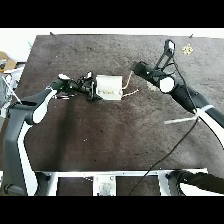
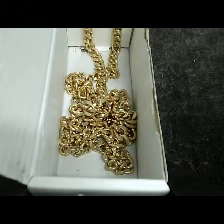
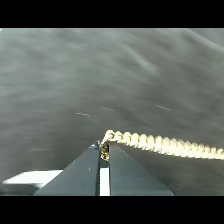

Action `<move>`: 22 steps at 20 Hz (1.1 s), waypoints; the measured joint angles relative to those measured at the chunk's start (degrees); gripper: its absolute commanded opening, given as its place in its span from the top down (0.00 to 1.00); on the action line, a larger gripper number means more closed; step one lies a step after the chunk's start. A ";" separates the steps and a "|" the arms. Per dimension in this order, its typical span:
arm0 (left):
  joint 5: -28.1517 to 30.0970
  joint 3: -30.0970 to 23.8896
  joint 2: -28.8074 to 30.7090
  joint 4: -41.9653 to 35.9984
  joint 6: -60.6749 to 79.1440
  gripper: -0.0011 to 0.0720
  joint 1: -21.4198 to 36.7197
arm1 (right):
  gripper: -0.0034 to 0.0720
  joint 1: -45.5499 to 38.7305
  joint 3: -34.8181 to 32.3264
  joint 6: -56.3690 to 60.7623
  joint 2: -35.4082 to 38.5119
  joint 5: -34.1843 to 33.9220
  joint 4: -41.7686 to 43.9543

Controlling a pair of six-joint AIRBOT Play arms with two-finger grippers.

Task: Fold the box and place the chain.

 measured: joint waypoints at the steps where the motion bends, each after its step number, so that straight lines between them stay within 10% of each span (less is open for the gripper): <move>1: 0.00 0.00 0.00 0.00 0.00 0.35 0.00 | 0.95 1.68 0.04 -0.39 1.64 -1.36 -0.17; 15: 0.00 0.00 0.00 0.00 0.00 0.35 0.00 | 0.95 14.82 3.67 -0.50 -5.68 -5.25 -0.76; 16: 0.00 0.00 0.00 -0.02 0.00 0.35 0.00 | 0.86 14.97 3.43 -0.44 -6.73 -4.15 -0.79; 17: 0.00 0.00 0.00 -0.02 0.00 0.35 0.00 | 0.55 15.08 3.17 -0.31 -7.41 -3.50 -0.79; 22: 0.00 0.00 0.00 -0.02 0.00 0.35 0.00 | 0.56 12.57 2.49 -0.42 -8.04 -0.35 -3.19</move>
